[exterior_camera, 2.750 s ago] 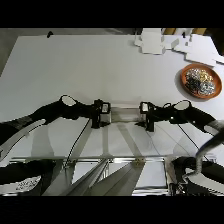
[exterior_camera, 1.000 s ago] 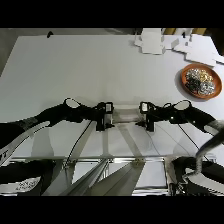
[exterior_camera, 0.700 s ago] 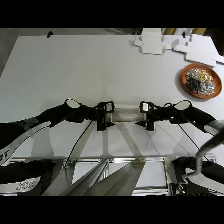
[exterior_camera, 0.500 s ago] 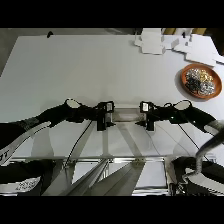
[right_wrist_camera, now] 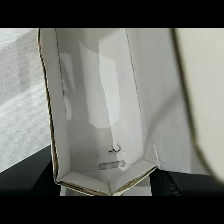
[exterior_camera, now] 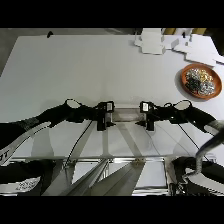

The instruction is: Fold the box and place the chain.

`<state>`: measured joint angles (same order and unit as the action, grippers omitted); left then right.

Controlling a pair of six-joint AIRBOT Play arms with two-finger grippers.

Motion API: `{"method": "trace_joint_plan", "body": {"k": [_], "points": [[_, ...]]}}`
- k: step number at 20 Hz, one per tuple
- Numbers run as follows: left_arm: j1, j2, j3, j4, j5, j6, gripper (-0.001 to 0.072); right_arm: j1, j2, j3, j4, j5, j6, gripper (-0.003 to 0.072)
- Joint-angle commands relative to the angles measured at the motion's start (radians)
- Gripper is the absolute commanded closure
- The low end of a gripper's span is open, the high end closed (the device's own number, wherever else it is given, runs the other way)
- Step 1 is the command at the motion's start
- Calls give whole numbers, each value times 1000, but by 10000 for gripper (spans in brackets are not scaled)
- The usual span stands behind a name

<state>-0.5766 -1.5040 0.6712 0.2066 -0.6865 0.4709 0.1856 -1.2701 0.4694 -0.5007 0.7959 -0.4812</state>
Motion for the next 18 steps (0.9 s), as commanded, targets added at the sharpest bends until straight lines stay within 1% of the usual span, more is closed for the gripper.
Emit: {"method": "trace_joint_plan", "body": {"k": [1, 5, 8, 9, 10, 11, 13, 18], "points": [[0, -1, 0, 0, 2, 0, 540, 0, 1, 0, 2, 1, 1, 346], [0, -1, 0, 0, 2, 0, 540, 0, 1, 0, 12, 11, 1, 346], [0, -1, 0, 0, 2, 0, 540, 0, 3, 0, -15, 32, 1, 345], [0, -1, 0, 0, 2, 0, 540, 0, 8, 0, -25, 33, 2, 274], [0, -1, 0, 0, 2, 0, 540, 0, 16, 0, -26, 32, 21, 54], [0, -1, 0, 0, 2, 0, 540, 0, 28, 0, -27, 32, 57, -19], [0, -1, 0, 0, 2, 0, 540, 0, 64, 0, -91, 40, 124, -19], [0, 0, 0, 0, 2, 0, 540, 0, 177, 0, -341, 63, 373, -8]]}}
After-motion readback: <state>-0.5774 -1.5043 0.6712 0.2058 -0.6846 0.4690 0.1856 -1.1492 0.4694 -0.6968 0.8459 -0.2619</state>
